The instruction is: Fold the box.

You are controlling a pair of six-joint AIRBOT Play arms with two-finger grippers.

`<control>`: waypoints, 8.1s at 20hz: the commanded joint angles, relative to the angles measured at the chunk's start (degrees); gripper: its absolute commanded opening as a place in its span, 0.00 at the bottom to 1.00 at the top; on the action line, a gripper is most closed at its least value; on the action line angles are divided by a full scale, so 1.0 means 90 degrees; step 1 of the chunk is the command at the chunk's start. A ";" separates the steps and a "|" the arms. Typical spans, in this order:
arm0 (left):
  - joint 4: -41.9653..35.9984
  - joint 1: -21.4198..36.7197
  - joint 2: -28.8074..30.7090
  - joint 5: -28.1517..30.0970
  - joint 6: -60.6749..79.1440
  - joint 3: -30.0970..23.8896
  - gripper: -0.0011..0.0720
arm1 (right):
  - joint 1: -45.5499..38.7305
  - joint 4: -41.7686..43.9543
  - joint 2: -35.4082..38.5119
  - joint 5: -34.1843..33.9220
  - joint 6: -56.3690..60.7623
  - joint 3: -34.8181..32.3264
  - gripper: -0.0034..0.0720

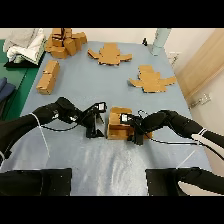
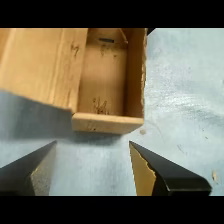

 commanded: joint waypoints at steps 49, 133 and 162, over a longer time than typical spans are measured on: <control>0.0102 -0.1120 -0.0250 0.1202 -0.0289 0.0017 0.65 | -0.0002 -0.0005 0.0000 0.0002 0.0000 0.0002 0.73; 0.0102 -0.1122 -0.0250 0.1202 -0.0289 0.0017 0.65 | -0.0019 0.0216 -0.1253 -0.0498 0.6856 0.1855 0.05; 0.0102 -0.1120 -0.0250 0.1202 -0.0287 0.0017 0.65 | 0.0860 -0.2790 0.1559 0.0624 0.3271 -0.0474 0.82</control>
